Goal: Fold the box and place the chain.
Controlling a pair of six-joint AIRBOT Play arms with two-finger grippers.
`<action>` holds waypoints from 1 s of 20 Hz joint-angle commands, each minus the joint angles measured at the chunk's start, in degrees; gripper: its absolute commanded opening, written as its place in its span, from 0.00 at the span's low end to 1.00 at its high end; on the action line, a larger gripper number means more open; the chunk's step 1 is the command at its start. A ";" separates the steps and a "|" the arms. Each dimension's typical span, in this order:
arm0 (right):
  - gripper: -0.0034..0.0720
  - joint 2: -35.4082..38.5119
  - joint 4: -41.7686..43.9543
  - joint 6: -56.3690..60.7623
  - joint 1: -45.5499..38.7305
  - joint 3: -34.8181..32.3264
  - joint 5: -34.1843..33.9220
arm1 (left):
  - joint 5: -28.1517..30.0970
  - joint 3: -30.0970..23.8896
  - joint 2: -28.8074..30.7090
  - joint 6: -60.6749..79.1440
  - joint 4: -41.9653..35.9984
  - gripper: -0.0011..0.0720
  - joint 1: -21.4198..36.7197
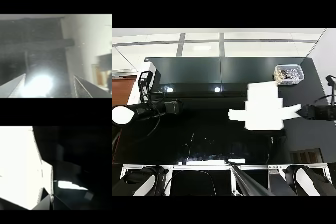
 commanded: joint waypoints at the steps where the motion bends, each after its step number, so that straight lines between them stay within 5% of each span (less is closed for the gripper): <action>1: 0.06 0.74 16.70 -1.36 7.39 -7.37 -7.37 | -1.46 1.05 -4.55 6.67 -10.71 0.98 -0.04; 7: 0.06 0.72 23.85 -5.11 19.82 -15.15 -16.44 | -11.28 12.92 -23.71 17.46 -26.82 0.98 -0.07; 15: 0.06 0.72 23.89 -6.14 26.99 -15.23 -16.59 | -23.45 29.18 -46.64 17.66 -27.65 0.98 -3.67; 20: 0.06 0.72 23.85 -6.14 27.34 -15.26 -16.83 | -46.84 36.39 -58.42 28.41 -29.57 0.93 -4.04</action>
